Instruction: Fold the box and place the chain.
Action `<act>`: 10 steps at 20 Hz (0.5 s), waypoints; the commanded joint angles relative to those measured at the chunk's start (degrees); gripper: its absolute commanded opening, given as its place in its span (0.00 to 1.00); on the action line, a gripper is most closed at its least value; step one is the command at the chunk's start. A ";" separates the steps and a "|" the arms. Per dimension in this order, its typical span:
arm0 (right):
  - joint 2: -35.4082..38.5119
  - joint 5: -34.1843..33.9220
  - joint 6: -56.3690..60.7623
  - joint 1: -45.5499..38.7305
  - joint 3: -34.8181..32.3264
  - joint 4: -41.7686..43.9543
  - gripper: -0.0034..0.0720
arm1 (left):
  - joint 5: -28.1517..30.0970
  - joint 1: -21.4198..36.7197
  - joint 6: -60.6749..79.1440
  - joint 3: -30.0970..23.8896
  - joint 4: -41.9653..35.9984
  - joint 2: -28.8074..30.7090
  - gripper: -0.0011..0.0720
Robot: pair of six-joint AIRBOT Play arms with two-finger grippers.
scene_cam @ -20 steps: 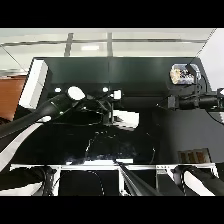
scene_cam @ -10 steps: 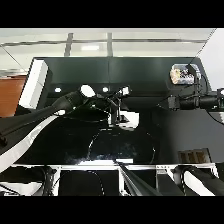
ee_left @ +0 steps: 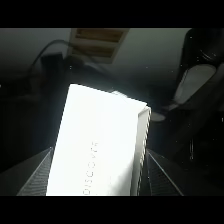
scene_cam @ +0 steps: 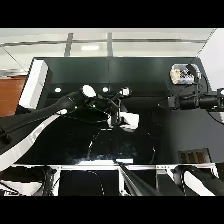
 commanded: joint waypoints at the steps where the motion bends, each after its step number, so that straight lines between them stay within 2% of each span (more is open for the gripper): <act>1: 0.04 -0.09 0.00 0.00 -0.02 -0.02 0.06 | -1.29 -0.02 0.92 0.35 0.79 -0.07 0.98; 5: 0.04 -0.07 0.00 0.00 -0.02 -0.02 0.06 | -2.86 -0.04 7.56 1.51 4.87 -0.07 0.96; 10: 0.04 -0.07 0.00 0.00 -0.02 -0.02 0.06 | -3.02 -0.09 7.98 1.86 7.74 -0.13 0.96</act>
